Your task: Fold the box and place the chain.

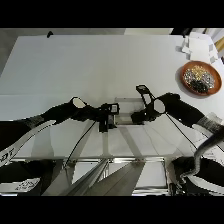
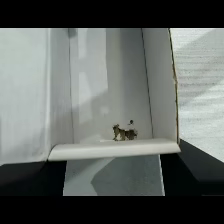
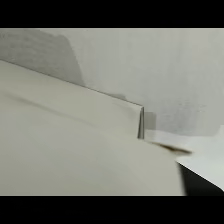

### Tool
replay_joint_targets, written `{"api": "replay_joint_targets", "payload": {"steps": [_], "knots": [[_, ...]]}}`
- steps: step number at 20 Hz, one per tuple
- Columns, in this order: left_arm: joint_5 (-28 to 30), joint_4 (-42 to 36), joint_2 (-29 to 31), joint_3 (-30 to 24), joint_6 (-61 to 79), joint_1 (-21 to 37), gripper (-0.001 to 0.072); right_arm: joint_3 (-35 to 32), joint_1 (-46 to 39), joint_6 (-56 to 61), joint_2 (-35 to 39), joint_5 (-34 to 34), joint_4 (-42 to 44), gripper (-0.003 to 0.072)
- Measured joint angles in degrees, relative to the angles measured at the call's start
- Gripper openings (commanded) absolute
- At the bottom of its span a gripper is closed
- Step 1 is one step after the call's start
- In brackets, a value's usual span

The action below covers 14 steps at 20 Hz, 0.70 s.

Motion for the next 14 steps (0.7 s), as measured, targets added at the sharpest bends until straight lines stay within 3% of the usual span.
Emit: {"api": "replay_joint_targets", "payload": {"steps": [3, 10, 13, 14], "knots": [[0.0, 0.0, 0.0, 0.0, 0.0, 0.0, 0.0273, 0.1, 0.7, 0.7, -0.5, 0.1, -0.6, 0.0326], [0.0, 0.0, 0.0, 0.0, -0.2, 0.0, 0.0273, 0.1, 1.0, 2.2, -0.9, 0.6, -2.4, 0.0035], [0.0, -0.2, 0.0, 0.0, -0.3, 0.0, 0.0273, 0.1, 1.0, 2.1, -0.9, 0.5, -2.4, 0.0024], [0.0, -0.2, 0.0, 0.0, -0.2, 0.0, 0.0273, 0.1, 1.0, 2.1, -0.9, 0.5, -2.4, 0.0116]]}}
